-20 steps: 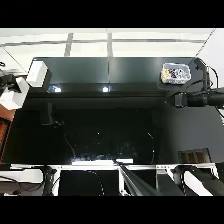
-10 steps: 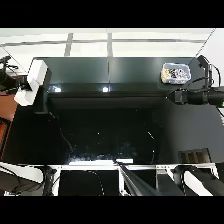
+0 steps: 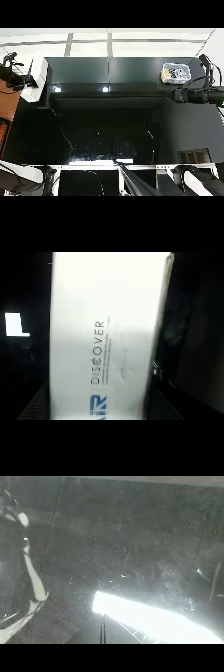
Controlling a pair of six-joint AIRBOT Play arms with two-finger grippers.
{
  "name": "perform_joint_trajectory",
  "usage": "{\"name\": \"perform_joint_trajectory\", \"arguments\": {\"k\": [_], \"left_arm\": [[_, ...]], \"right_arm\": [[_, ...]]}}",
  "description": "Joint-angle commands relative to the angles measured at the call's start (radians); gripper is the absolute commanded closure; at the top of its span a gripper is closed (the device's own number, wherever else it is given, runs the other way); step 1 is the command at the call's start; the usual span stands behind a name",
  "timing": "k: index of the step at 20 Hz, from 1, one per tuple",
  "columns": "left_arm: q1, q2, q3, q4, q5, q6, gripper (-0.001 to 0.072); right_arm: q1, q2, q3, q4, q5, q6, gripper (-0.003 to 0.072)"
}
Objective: Fold the box and place the chain.
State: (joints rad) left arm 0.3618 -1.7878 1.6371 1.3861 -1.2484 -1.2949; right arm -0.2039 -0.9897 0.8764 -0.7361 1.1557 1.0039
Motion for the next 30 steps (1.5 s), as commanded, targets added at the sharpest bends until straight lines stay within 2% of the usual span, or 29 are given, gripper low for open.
{"name": "perform_joint_trajectory", "arguments": {"k": [1, 2, 4, 7, 8, 9, 10, 11, 12, 14, 17, 18, 19, 21, 23, 25, 30], "left_arm": [[-0.028, -0.003, 0.021, 0.144, 0.009, -0.131, 0.0002], [-0.032, -0.003, 0.051, 0.180, -0.030, -0.135, 0.0001], [-0.034, -0.003, 0.156, 0.165, -0.127, -0.143, 0.0002], [-0.044, -0.001, 0.389, 0.006, -0.275, -0.224, 0.0004], [-0.051, 0.002, 0.461, -0.036, -0.330, -0.265, 0.0026], [-0.063, 0.022, 0.489, -0.073, -0.364, -0.284, 0.0241], [-0.080, 0.068, 0.463, -0.116, -0.373, -0.283, 0.0660], [-0.104, 0.127, 0.402, -0.161, -0.350, -0.283, 0.0686], [-0.139, 0.208, 0.302, -0.212, -0.293, -0.281, 0.0686], [-0.243, 0.406, 0.050, -0.249, -0.122, -0.227, 0.0686], [-0.433, 0.743, -0.432, -0.158, 0.205, -0.170, 0.0686], [-0.479, 0.837, -0.578, -0.111, 0.282, -0.175, 0.0685], [-0.507, 0.929, -0.714, -0.082, 0.350, -0.177, 0.0685], [-0.510, 1.071, -0.893, -0.085, 0.412, -0.178, 0.0685], [-0.498, 1.172, -0.974, -0.080, 0.427, -0.176, 0.0684], [-0.492, 1.233, -0.994, -0.081, 0.410, -0.175, 0.0684], [-0.492, 1.262, -0.994, -0.089, 0.407, -0.175, 0.0684]], "right_arm": [[0.000, 0.000, 0.001, 0.001, 0.016, 0.011, 0.0673], [0.000, 0.000, 0.001, 0.001, 0.027, 0.011, 0.0673], [0.000, 0.000, 0.001, 0.002, 0.041, 0.011, 0.0673], [0.000, 0.000, 0.001, 0.003, 0.047, 0.029, 0.0673], [0.000, 0.000, 0.001, 0.002, 0.069, 0.037, 0.0673], [0.000, 0.001, 0.001, 0.002, 0.104, 0.038, 0.0674], [0.000, 0.002, 0.001, 0.000, 0.134, 0.055, 0.0674], [0.000, 0.008, 0.001, -0.007, 0.148, 0.082, 0.0676], [0.003, 0.030, 0.000, -0.027, 0.142, 0.086, 0.0679], [0.024, 0.130, -0.025, -0.161, 0.021, 0.141, 0.0679], [0.031, 0.309, -0.178, -0.420, -0.188, 0.266, 0.0674], [0.030, 0.335, -0.229, -0.486, -0.239, 0.279, 0.0674], [0.030, 0.341, -0.259, -0.541, -0.246, 0.280, 0.0674], [0.029, 0.340, -0.268, -0.560, -0.235, 0.279, 0.0673], [0.029, 0.340, -0.268, -0.557, -0.236, 0.279, 0.0673], [0.029, 0.340, -0.268, -0.557, -0.236, 0.279, 0.0673], [0.029, 0.340, -0.268, -0.557, -0.236, 0.279, 0.0673]]}}
